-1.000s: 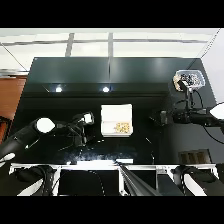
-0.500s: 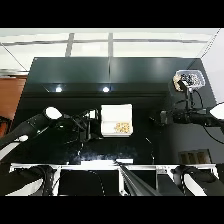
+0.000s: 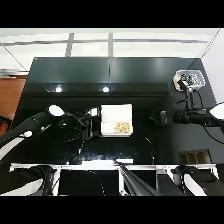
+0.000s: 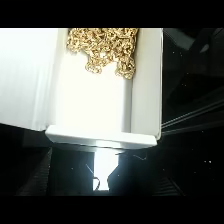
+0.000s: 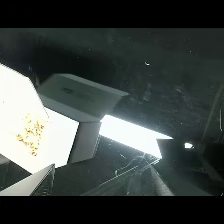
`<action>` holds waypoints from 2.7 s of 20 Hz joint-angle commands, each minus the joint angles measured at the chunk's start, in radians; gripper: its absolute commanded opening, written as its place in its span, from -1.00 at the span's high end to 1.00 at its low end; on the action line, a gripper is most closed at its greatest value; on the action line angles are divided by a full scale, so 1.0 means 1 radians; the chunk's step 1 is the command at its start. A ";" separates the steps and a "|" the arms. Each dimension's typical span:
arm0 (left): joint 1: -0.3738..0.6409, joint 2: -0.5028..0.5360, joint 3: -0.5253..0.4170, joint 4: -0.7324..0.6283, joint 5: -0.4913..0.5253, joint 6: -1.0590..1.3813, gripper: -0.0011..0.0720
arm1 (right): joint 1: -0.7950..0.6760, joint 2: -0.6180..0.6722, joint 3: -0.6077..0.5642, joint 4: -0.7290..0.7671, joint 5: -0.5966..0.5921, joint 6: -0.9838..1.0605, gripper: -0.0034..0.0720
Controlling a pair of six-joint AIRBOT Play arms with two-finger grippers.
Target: Fold the box and place the chain.
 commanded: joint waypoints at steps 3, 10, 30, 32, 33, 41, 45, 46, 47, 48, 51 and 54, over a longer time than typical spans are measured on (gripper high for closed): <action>-0.006 -0.039 0.039 0.013 -0.005 -0.021 -1.00 | 0.000 0.001 0.001 0.000 -0.003 0.000 -0.93; -0.058 -0.052 0.057 0.020 0.008 -0.023 -0.98 | 0.000 0.001 0.001 0.000 -0.003 0.000 -0.93; -0.058 -0.052 0.057 0.013 0.009 -0.008 -0.38 | 0.283 -0.495 0.398 0.065 -0.154 0.092 -0.93; -0.058 -0.052 0.057 0.013 0.009 -0.008 -0.38 | 0.294 -0.561 0.470 0.065 -0.115 0.027 -0.93; -0.058 -0.052 0.057 0.012 0.009 -0.008 -0.38 | 0.293 -0.565 0.481 0.076 -0.079 -0.037 -0.93; -0.058 -0.052 0.057 0.012 0.008 -0.008 -0.38 | 0.332 -0.477 0.459 -0.073 0.239 -0.161 -0.93; -0.058 -0.052 0.057 0.012 0.008 -0.009 -0.38 | 0.371 -0.377 0.315 -0.058 0.039 -0.293 -0.93; -0.058 -0.052 0.057 0.012 0.008 -0.008 -0.38 | 0.387 -0.376 0.297 -0.050 0.010 -0.356 -0.93; -0.058 -0.052 0.057 0.012 0.008 -0.008 -0.38 | 0.404 -0.377 0.286 -0.049 -0.007 -0.415 -0.93; -0.058 -0.052 0.057 0.012 0.008 -0.008 -0.38 | 0.421 -0.377 0.285 -0.050 -0.015 -0.480 -0.93; -0.058 -0.052 0.057 0.012 0.008 -0.008 -0.38 | 0.444 -0.377 0.285 -0.040 -0.018 -0.618 -0.93; -0.058 -0.052 0.057 0.012 0.008 -0.008 -0.38 | 0.446 -0.377 0.287 -0.024 0.021 -0.682 -0.93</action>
